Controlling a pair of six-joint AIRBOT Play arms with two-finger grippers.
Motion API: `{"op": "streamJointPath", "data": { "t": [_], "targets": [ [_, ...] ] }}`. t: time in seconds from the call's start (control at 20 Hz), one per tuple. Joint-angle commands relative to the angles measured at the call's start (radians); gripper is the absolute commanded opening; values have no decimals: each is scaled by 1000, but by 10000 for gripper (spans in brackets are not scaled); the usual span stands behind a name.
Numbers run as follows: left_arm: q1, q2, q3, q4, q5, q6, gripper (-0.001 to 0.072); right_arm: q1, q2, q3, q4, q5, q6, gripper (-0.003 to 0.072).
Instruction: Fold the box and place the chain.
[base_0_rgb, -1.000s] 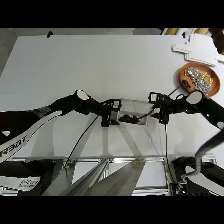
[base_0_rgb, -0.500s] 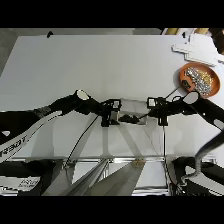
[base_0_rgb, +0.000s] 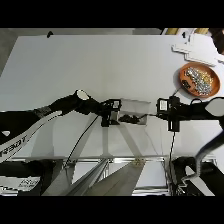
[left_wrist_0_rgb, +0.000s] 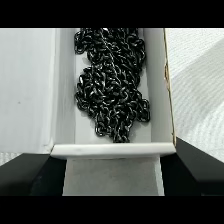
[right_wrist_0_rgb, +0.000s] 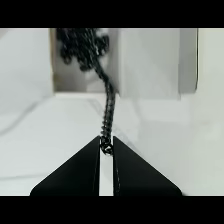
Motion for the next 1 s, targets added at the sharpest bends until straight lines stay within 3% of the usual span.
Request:
{"op": "streamJointPath", "data": {
  "t": [0.0,0.35,0.65,0.75,0.85,0.9,0.95],
  "targets": [
    [0,1,1,0,0,0,207,81,138,-12,145,34,53,20],
    [1,1,1,0,0,0,207,300,23,-39,308,-350,176,20],
    [0,1,1,0,0,0,207,360,-243,-39,320,-382,185,38],
    [0,1,1,0,0,0,207,359,-302,-39,321,-380,204,97],
    [0,1,1,0,0,0,207,359,-300,-36,321,-393,203,352],
    [0,1,1,0,0,0,207,353,-281,-33,320,-395,199,417],
    [0,1,1,0,0,0,207,338,-256,-27,319,-388,197,418]
  ]
}}
